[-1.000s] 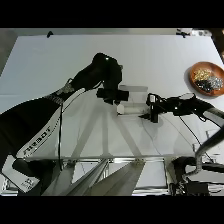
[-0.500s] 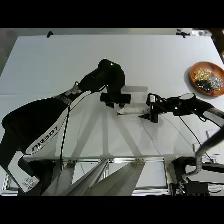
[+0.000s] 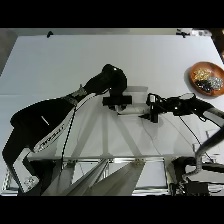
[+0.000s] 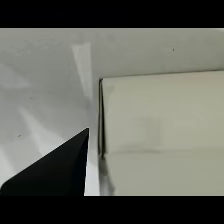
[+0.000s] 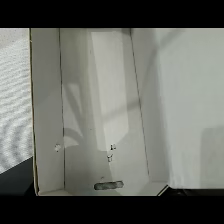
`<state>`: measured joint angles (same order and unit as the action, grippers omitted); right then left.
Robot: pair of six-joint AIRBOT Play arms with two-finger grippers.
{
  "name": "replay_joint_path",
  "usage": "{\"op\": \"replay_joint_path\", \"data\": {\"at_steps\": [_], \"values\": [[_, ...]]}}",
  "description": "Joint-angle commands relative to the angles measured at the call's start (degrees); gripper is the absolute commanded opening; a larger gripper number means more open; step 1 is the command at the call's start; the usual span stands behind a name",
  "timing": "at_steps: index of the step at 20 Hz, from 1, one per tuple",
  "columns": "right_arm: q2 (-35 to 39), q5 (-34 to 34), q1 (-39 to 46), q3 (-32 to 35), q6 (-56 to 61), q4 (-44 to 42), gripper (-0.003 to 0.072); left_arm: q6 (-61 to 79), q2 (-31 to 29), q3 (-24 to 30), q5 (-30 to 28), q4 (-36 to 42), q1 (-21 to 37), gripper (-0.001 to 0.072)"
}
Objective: Fold the box and place the chain.
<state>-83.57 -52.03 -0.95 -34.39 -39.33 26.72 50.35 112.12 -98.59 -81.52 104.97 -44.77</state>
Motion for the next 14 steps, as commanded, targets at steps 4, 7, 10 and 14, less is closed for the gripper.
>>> {"op": "replay_joint_path", "data": {"at_steps": [4, 7, 10, 14], "values": [[0.00, 0.00, -0.04, 0.00, 0.02, 0.00, 0.0438, -0.87, 2.36, 0.00, 0.72, -0.33, -1.40, 0.0028], [0.00, 0.00, -0.04, 0.00, 0.02, 0.02, 0.0438, -0.87, 2.47, 0.00, 0.81, -1.07, -1.77, 0.0010], [0.00, 0.00, -0.04, 0.00, 0.02, 0.02, 0.0438, -0.87, 2.47, 0.00, 0.76, -1.79, -1.88, 0.0014], [0.00, 0.00, -0.04, 0.00, 0.02, 0.00, 0.0438, -0.87, 2.45, 0.00, 0.39, -1.77, -1.86, 0.0144]]}}
